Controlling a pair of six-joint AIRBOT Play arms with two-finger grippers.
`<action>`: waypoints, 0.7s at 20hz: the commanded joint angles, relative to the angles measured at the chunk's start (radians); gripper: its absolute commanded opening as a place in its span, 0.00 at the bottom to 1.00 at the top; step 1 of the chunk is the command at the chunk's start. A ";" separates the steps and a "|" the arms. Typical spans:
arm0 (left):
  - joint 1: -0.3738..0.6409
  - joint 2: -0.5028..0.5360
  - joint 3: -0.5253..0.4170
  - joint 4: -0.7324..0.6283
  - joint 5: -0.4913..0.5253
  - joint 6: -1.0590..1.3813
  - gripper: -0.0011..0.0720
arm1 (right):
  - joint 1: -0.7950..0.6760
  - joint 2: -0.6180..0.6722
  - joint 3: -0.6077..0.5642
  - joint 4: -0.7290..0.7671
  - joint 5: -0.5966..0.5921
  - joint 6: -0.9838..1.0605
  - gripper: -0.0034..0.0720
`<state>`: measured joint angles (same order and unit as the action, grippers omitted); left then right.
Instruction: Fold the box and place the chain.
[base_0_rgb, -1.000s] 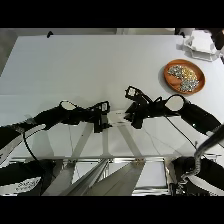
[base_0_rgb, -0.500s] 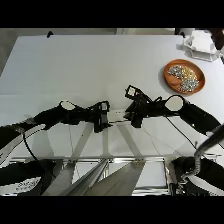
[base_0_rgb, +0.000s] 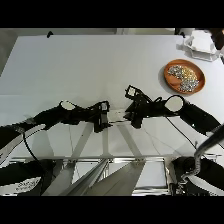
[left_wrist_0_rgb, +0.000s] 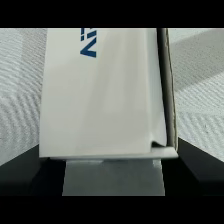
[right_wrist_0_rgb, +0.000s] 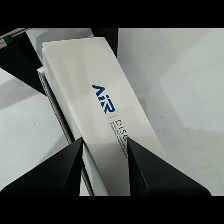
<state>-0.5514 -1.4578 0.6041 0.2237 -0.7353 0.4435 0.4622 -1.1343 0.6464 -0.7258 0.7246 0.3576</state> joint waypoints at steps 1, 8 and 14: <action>-0.001 0.000 0.000 0.001 -0.002 0.000 0.58 | 0.000 0.000 0.000 0.000 -0.083 0.000 0.39; -0.001 0.000 0.000 0.001 -0.002 0.000 0.58 | 0.000 0.011 -0.003 0.087 -0.113 -0.048 0.36; -0.001 0.000 0.000 0.001 -0.002 0.000 0.58 | 0.000 0.050 -0.007 0.075 -0.102 -0.074 0.36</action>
